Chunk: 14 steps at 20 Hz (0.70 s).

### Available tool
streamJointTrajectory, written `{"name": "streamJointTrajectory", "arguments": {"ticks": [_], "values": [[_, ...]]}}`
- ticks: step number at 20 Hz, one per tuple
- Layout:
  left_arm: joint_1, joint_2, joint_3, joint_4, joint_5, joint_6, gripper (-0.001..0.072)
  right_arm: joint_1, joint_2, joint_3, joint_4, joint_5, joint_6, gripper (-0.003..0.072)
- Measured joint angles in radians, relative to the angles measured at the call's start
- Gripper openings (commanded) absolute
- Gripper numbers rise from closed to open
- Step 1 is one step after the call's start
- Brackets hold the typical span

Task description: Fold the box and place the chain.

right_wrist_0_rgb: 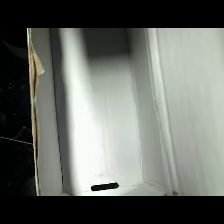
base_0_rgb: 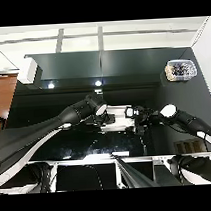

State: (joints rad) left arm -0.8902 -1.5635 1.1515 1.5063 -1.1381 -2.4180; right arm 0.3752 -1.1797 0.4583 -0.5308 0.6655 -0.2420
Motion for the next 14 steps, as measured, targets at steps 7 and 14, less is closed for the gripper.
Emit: {"name": "streamJointTrajectory", "arguments": {"ticks": [7,14], "values": [[0.012,0.0,0.0,0.002,-0.019,0.022,0.0025,-0.007,0.076,0.016,-0.124,0.031,0.039,0.0634],[0.014,0.0,0.0,0.002,-0.024,0.033,0.0026,-0.006,0.099,0.02,-0.237,0.047,0.042,0.0479]]}}
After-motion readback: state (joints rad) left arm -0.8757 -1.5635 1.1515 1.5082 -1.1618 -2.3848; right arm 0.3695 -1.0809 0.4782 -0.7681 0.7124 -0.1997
